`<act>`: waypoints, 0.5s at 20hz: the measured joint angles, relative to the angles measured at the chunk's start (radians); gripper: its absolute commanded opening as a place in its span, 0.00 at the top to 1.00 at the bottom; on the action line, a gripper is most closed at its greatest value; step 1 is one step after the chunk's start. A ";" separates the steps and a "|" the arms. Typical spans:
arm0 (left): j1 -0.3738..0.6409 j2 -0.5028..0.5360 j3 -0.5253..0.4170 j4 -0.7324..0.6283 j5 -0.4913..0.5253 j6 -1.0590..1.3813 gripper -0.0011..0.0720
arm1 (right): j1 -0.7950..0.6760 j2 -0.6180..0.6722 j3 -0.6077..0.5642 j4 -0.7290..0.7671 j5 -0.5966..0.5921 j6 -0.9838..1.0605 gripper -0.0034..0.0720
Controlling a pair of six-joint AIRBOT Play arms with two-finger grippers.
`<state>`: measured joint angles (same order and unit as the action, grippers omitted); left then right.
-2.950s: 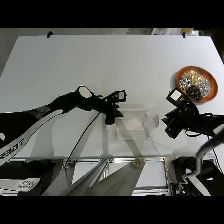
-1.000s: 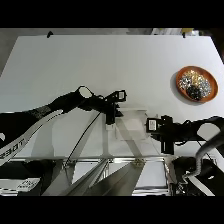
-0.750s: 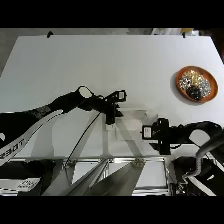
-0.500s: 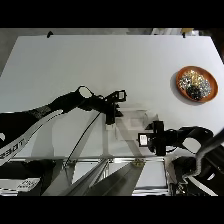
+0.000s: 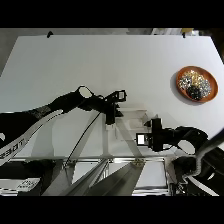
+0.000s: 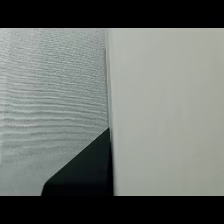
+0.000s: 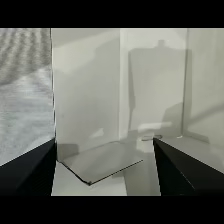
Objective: Fold the box and place the chain.
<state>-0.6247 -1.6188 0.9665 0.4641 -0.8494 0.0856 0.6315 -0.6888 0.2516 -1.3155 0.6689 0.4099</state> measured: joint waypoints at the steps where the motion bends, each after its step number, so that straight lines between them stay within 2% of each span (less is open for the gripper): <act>1: 0.000 0.000 0.000 0.000 0.000 0.000 0.97 | -0.005 -0.003 0.009 -0.002 0.003 0.000 0.09; 10: 0.000 0.000 0.000 0.000 0.001 0.000 0.97 | -0.116 -0.009 0.076 0.006 0.024 -0.001 0.09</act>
